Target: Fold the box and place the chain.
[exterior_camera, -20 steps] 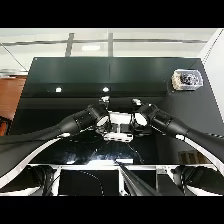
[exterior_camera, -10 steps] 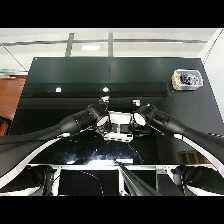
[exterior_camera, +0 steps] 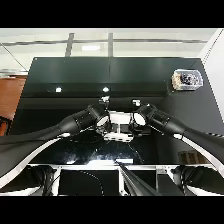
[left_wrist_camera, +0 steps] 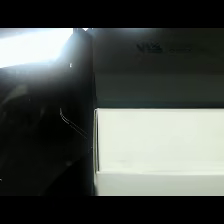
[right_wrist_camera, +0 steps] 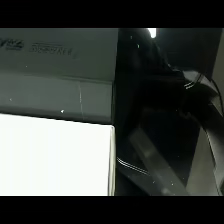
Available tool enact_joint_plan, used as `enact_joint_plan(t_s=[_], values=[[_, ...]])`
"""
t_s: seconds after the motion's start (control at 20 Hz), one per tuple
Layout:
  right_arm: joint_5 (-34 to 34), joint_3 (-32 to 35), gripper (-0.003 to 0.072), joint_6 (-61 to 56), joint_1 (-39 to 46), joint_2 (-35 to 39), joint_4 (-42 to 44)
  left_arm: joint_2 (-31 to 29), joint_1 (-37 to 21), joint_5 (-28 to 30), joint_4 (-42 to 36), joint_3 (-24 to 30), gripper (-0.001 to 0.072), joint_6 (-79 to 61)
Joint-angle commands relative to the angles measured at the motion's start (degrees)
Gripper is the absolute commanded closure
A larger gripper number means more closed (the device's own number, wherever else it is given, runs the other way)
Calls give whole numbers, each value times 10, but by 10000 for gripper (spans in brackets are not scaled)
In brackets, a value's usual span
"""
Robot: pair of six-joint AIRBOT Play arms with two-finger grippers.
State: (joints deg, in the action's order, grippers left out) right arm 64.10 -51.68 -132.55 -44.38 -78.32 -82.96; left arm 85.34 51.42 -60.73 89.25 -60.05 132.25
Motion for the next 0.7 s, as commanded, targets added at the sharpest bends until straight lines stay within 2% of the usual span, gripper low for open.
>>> enact_joint_plan(t_s=[0.0,0.2,0.3,0.55,0.65], values=[[5,0,303,1,0,2,-1,0,0,0,-2,0,678,2],[29,-2,300,41,0,28,-27,0,0,-4,-2,0,678,2],[62,-14,300,78,6,60,-28,0,-1,-16,-1,0,678,2],[87,-31,300,165,60,207,-39,0,-1,-17,-1,0,678,2],[89,-31,301,208,99,260,-99,0,-1,-20,-1,0,678,2]])
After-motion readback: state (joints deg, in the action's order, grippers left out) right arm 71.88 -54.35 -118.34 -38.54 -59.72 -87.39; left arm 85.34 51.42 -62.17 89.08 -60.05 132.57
